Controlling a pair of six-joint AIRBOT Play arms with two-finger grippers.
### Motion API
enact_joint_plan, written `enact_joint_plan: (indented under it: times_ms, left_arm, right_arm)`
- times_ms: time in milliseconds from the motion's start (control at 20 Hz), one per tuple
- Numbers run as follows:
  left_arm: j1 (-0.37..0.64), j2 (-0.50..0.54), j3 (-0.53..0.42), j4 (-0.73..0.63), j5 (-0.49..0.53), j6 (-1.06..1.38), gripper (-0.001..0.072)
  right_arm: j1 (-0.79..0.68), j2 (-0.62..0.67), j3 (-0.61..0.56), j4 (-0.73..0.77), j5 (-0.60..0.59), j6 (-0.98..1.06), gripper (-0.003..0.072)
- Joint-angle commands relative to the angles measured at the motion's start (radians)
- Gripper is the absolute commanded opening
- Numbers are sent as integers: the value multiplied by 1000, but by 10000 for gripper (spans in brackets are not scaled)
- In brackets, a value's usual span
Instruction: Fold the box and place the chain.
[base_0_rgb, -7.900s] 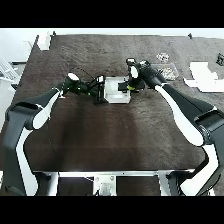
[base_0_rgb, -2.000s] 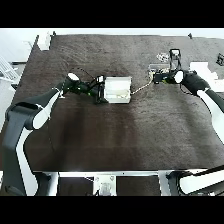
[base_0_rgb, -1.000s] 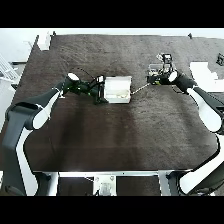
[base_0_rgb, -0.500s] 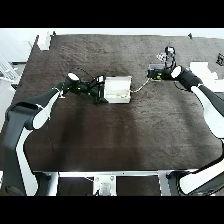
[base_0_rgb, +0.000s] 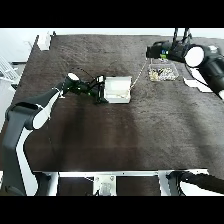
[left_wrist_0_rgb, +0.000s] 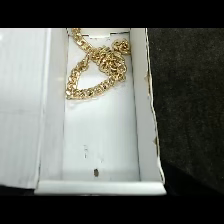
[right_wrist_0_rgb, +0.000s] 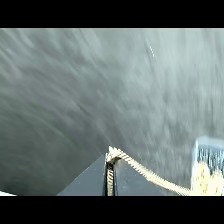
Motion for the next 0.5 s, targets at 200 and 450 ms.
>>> enact_joint_plan:
  times_ms: [200,450]
  left_arm:
    - [0,0,0,0,0,0,479]
    - [0,0,0,0,0,0,479]
  right_arm:
    - [247,201,2,-151,-6,73,4]
    - [383,175,1,-159,-56,78,4]
